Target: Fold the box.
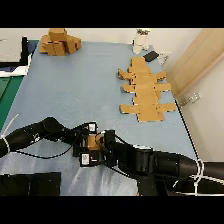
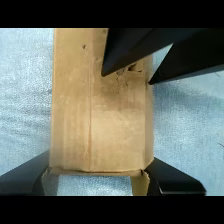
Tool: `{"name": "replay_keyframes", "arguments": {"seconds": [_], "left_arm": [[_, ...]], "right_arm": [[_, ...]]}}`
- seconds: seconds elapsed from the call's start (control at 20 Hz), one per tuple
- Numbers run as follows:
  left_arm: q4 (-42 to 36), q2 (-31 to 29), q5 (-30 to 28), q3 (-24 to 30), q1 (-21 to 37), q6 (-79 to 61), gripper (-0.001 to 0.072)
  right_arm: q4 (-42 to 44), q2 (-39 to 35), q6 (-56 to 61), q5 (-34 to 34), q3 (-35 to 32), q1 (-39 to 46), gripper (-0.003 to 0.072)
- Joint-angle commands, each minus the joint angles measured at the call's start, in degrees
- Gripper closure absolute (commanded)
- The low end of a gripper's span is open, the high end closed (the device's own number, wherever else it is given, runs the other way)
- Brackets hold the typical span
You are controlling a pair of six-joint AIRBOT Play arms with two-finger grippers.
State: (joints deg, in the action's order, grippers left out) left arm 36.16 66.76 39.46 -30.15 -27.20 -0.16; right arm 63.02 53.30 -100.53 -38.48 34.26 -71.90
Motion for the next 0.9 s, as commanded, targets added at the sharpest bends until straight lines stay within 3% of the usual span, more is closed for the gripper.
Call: {"name": "replay_keyframes", "arguments": {"seconds": [0.0,0.55,0.85], "left_arm": [[0.0,0.0,0.0,0.0,0.0,0.0,0.0187],[0.0,0.0,0.0,0.0,0.0,0.0,0.0187],[0.0,0.0,0.0,0.0,0.0,0.0,0.0186]], "right_arm": [[-0.9,-1.5,0.1,-0.5,0.1,-0.4,0.0308],[-9.3,-2.5,5.1,-1.2,0.1,-1.0,0.031],[-5.4,-2.6,5.2,-1.0,0.0,-1.8,0.031]]}}
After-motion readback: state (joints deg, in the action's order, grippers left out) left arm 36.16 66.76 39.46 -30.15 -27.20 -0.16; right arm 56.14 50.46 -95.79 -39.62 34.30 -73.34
